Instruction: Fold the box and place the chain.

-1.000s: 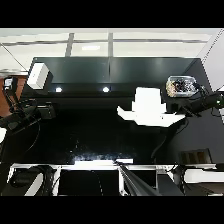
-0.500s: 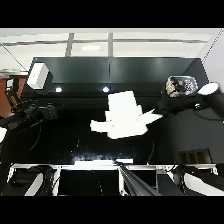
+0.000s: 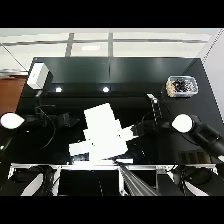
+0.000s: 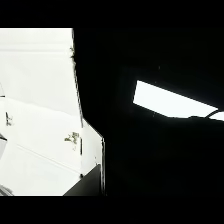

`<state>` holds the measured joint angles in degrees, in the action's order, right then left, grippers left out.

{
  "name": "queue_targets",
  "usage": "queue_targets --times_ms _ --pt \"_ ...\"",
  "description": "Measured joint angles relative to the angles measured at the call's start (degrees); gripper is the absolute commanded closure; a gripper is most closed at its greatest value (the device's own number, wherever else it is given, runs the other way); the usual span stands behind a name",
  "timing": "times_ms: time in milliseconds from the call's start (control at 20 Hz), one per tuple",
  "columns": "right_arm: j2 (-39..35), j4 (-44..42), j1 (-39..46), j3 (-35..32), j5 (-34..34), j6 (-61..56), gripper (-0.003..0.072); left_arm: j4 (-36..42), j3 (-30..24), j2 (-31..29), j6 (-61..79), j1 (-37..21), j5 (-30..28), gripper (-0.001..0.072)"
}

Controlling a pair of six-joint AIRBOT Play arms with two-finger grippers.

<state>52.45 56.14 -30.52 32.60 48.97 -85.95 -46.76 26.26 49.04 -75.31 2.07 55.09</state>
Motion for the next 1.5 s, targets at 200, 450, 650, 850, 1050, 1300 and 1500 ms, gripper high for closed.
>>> queue_targets --times_ms 200,450,650,850,1050,1300,1500 --pt "-3.2 5.9 -3.2 -0.8 0.5 -6.3 0.0667 10.6 0.0 12.4 12.6 0.0 5.1 0.0015" --pt "-4.2 8.2 -4.2 -1.0 0.6 -8.8 0.0667 24.6 0.0 25.0 32.0 0.0 10.9 0.0015" --pt "-4.3 8.6 -4.4 -1.1 0.7 -9.5 0.0667 29.6 0.0 32.1 42.8 0.3 15.7 0.0017" --pt "-4.4 8.9 -4.4 -1.1 0.8 -10.1 0.0667 30.7 1.0 35.3 52.6 2.6 20.6 0.0028" --pt "-4.4 9.0 -4.4 -1.1 0.8 -10.8 0.0667 29.6 4.0 36.2 58.7 7.5 21.1 0.0186" --pt "-4.4 9.1 -4.4 -1.1 0.8 -11.1 0.0667 24.5 9.2 36.5 60.9 10.7 19.0 0.0239" --pt "-4.4 9.9 -4.4 -1.1 0.9 -11.4 0.0667 22.6 10.9 36.5 61.3 11.3 18.8 0.0355"
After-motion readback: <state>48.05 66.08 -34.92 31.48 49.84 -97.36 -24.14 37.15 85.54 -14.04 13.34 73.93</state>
